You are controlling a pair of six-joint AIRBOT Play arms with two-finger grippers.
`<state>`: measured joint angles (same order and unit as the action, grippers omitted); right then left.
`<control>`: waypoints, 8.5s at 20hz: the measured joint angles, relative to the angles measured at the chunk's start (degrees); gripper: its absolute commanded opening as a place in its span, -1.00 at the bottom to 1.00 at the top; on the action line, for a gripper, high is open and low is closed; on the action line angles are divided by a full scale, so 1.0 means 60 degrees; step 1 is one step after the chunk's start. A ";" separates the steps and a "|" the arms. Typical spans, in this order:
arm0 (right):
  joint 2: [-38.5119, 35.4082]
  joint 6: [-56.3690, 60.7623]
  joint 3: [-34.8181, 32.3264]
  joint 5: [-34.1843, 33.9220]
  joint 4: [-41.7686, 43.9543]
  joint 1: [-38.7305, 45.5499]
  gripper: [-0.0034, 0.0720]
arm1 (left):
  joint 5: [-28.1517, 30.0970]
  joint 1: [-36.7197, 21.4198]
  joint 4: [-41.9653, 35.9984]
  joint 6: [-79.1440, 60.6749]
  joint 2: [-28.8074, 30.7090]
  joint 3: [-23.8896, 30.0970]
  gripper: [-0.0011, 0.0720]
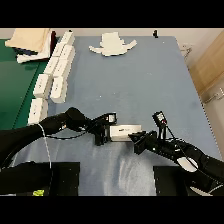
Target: Fold the box.
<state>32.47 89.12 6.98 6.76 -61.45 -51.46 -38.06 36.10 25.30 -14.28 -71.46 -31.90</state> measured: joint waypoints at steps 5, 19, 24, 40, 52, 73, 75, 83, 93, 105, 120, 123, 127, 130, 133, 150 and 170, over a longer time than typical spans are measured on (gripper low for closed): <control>-0.0004 0.0000 -0.0237 -0.0219 0.0000 -0.0007 -0.91 | 0.0000 0.0000 0.0000 0.0004 0.0000 0.0000 0.27; 0.0401 0.0004 -0.0321 -0.0317 -0.0004 -0.0015 -0.91 | 0.0004 0.0000 0.0004 0.0000 0.0000 0.0000 0.27; 0.0404 0.0000 -0.0317 -0.0237 -0.0004 -0.0007 -0.91 | 0.0004 0.0000 0.0004 -0.0004 0.0000 0.0004 0.27; 0.0124 -0.0036 0.0404 -0.0255 -0.0357 0.0015 -0.90 | -0.0011 0.0000 -0.0004 0.0004 0.0000 0.0007 0.27; 0.0142 -0.0025 0.1049 0.1388 -0.1031 0.0036 -0.90 | -0.0004 0.0000 -0.0004 0.0000 0.0000 0.0004 0.27; 0.4277 0.4761 0.7180 0.8907 -0.5166 0.4834 -0.83 | 0.0091 -0.0226 0.0259 0.0962 0.0539 -0.0044 0.27; 0.4353 0.4830 0.7198 0.8929 -0.5151 0.4856 -0.83 | 0.0080 -0.0488 0.0809 0.1912 0.1089 -0.0051 0.27; 0.4433 0.4900 0.7209 0.8808 -0.5206 0.4874 -0.83 | -0.0539 -0.3224 0.5603 0.9424 0.3792 -0.0058 0.27; 0.4437 0.4787 0.7209 0.8757 -0.5512 0.4874 -0.83 | -0.3483 -0.6018 0.7960 1.3879 0.5883 -0.0051 0.27; 0.4437 0.4484 0.7209 0.8546 -0.5552 0.4874 -0.83 | -0.3421 -0.6433 0.8794 1.5755 0.7107 0.1370 0.27; 0.4437 0.4459 0.7209 0.8539 -0.5406 0.4874 -0.83 | 0.0200 -0.6441 0.8797 1.5813 0.4597 0.1672 0.27; 0.4437 0.4459 0.7209 0.8539 -0.5391 0.4874 -0.83 | 0.0630 -0.6441 0.8808 1.5810 0.4306 0.1672 0.27; 0.4437 0.4459 0.7209 0.8539 -0.5362 0.4874 -0.83 | 0.0885 -0.6441 0.8808 1.5810 0.4175 0.1672 0.27; 0.4437 0.4459 0.7209 0.8539 -0.5293 0.4874 -0.83 | 0.1213 -0.6441 0.8816 1.5813 0.4135 0.1672 0.27; 0.4437 0.4459 0.7209 0.8539 -0.5227 0.4874 -0.83 | 0.1617 -0.6441 0.8819 1.5810 0.4127 0.1676 0.27; 0.4437 0.4411 0.7209 0.8972 -0.4965 0.4874 -0.83 | 0.1348 -0.6441 0.9027 1.5781 0.3184 0.1610 0.85; 0.5100 0.2885 0.7788 0.8674 -0.3206 0.4878 -0.84 | -0.5067 -0.5778 0.7792 1.6211 0.4401 -0.2820 -0.93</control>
<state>63.07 106.43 53.71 58.81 -80.68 -22.20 -68.47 1.43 72.05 82.98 -45.06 -48.82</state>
